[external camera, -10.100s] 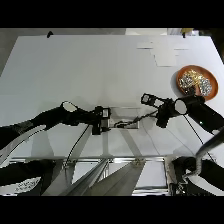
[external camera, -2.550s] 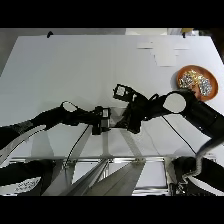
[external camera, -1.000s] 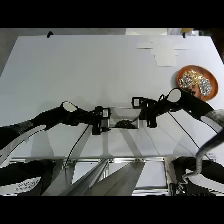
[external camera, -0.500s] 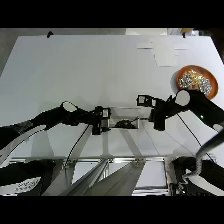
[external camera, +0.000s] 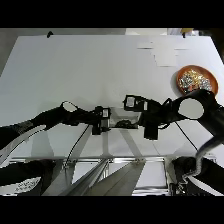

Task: Fold the box and place the chain.

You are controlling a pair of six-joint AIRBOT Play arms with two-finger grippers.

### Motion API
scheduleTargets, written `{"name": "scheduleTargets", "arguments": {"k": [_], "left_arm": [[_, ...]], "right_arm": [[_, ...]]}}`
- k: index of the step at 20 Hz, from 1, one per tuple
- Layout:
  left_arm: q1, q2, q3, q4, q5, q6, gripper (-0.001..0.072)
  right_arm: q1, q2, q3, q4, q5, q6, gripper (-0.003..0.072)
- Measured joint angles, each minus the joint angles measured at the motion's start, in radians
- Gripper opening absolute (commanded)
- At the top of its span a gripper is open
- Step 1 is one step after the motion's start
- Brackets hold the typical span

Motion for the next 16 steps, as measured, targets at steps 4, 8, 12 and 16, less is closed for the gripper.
{"name": "scheduleTargets", "arguments": {"k": [4,8,12,16], "left_arm": [[0.000,0.000,0.000,0.000,0.000,0.000,0.0136],[0.000,0.000,0.000,0.000,0.000,0.000,0.0136],[0.000,0.000,0.000,0.000,0.000,0.000,0.0136],[0.000,0.000,0.000,0.000,0.000,0.000,0.0136]], "right_arm": [[0.054,-0.006,0.070,0.039,-0.121,0.075,0.0019],[0.069,-0.042,0.095,0.129,-0.198,0.106,0.0020],[0.073,-0.114,0.101,0.196,-0.207,0.119,0.0021],[0.070,-0.171,0.102,0.182,-0.177,0.132,0.0243]]}}
